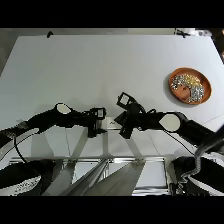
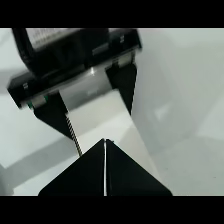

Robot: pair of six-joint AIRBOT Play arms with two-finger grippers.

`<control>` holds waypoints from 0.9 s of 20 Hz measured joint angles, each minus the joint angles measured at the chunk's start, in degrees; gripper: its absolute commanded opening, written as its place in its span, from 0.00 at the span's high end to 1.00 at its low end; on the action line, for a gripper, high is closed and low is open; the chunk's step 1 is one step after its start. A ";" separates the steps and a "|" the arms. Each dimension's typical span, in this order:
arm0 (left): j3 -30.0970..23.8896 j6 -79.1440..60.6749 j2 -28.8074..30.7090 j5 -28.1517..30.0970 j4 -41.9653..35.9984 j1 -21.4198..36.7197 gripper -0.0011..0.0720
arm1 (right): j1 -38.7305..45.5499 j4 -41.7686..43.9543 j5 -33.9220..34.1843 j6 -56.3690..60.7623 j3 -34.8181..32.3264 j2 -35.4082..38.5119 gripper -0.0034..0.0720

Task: Fold the box and place the chain.

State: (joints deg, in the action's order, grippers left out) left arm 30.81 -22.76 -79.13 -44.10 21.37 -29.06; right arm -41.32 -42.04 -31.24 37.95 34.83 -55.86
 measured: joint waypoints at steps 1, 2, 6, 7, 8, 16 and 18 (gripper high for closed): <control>0.00 0.00 0.00 0.02 0.00 0.00 0.79 | 0.02 -1.05 -0.57 1.79 0.48 1.31 0.94; 0.00 -0.02 0.00 0.02 0.02 0.00 0.79 | 0.07 -2.43 -1.11 4.22 0.96 2.56 0.94; 0.00 -0.15 0.00 0.07 0.04 0.00 0.79 | 1.88 -15.78 -12.70 21.90 1.70 5.51 0.94; 0.00 -0.15 0.00 0.09 0.04 0.00 0.79 | 2.80 -20.35 -17.68 27.30 1.81 5.81 0.94; 0.00 -0.15 0.00 0.09 0.04 0.00 0.79 | 3.80 -24.20 -22.10 32.11 1.92 6.05 0.94; 0.00 -0.13 0.00 -0.07 0.02 0.00 0.79 | 11.19 -37.86 -48.00 54.42 2.05 6.56 0.94; 0.00 -0.11 0.00 -0.57 0.02 0.00 0.79 | 11.58 -38.12 -48.04 55.87 2.05 6.56 0.94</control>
State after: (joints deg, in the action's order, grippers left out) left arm 30.81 -22.87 -79.13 -44.66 21.39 -29.06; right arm -29.74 -80.16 -79.29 93.82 36.88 -49.30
